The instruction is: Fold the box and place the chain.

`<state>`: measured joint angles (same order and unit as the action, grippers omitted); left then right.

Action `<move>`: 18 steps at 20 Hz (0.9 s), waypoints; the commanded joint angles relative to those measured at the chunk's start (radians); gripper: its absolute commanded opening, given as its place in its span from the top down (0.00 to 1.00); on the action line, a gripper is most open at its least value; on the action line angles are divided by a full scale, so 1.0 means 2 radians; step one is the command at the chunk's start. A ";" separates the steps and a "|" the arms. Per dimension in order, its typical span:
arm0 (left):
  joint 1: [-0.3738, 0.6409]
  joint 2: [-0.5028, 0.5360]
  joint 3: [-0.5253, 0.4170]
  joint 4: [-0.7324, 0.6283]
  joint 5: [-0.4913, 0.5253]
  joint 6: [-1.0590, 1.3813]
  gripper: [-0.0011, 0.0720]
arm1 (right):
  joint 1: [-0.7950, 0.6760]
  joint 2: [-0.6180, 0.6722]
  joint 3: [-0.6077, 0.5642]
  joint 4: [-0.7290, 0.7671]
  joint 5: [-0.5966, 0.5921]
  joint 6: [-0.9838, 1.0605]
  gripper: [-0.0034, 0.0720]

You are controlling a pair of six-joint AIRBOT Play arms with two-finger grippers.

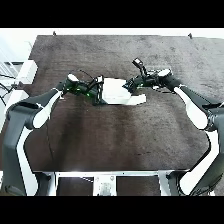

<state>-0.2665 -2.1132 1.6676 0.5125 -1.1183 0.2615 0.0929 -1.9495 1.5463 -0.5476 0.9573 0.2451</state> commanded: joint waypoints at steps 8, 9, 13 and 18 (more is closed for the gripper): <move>0.000 0.000 0.000 0.002 0.001 0.000 0.50 | -0.025 0.122 -0.019 -0.092 0.065 -0.021 0.90; 0.000 0.000 0.000 0.002 0.001 0.000 0.50 | -0.028 0.133 -0.033 -0.113 0.065 -0.037 0.59; 0.000 0.000 0.000 0.002 0.001 0.000 0.50 | -0.029 0.134 -0.079 -0.161 0.064 -0.139 0.13; 0.000 0.000 0.000 0.002 0.001 0.000 0.50 | -0.021 0.124 -0.109 -0.158 0.052 -0.194 0.00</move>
<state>-0.2672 -2.1128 1.6672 0.5163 -1.1160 0.2626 0.0437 -1.6932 1.3567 -0.8459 1.0771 -0.0711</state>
